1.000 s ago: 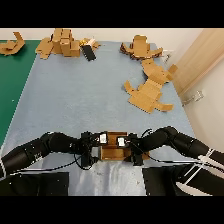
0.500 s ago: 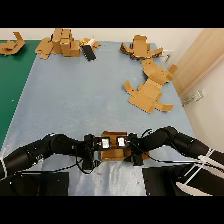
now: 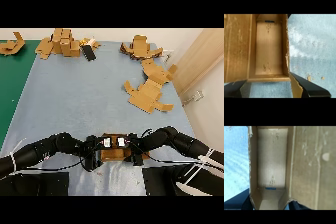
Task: Fold the box.
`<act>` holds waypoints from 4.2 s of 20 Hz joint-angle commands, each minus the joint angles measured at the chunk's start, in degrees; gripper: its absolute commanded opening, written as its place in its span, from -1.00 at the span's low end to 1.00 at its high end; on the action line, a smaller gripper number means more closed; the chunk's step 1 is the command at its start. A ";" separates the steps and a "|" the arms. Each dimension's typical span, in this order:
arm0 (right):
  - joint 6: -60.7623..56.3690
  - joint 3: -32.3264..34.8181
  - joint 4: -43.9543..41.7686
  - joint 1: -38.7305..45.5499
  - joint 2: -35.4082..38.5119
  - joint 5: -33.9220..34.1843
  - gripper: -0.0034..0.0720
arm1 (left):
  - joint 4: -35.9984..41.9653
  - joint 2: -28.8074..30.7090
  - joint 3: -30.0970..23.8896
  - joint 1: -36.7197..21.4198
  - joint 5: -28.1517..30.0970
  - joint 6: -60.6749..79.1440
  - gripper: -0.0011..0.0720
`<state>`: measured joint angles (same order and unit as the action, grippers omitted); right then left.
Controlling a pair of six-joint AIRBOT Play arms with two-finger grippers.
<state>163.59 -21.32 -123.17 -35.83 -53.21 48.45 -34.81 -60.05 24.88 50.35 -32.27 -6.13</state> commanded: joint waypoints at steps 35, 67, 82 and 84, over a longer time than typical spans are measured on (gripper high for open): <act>-4.70 -3.43 2.32 0.90 0.09 5.62 1.00 | 0.98 -0.72 0.07 -0.02 3.34 0.79 0.32; -64.59 -9.16 -14.29 11.30 0.07 0.68 -0.91 | 0.96 -0.72 0.07 -0.02 3.37 0.79 0.32; -54.12 -12.15 -4.15 14.84 -3.52 6.95 -0.91 | 0.98 -0.72 0.07 -0.02 3.37 0.79 0.32; -54.10 -12.94 4.20 15.13 4.42 9.84 -0.91 | 0.96 -0.72 0.07 -0.02 3.37 0.79 0.32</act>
<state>108.90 -33.17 -128.40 -21.74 -56.25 54.87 -33.82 -60.82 24.93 50.35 -29.06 -5.34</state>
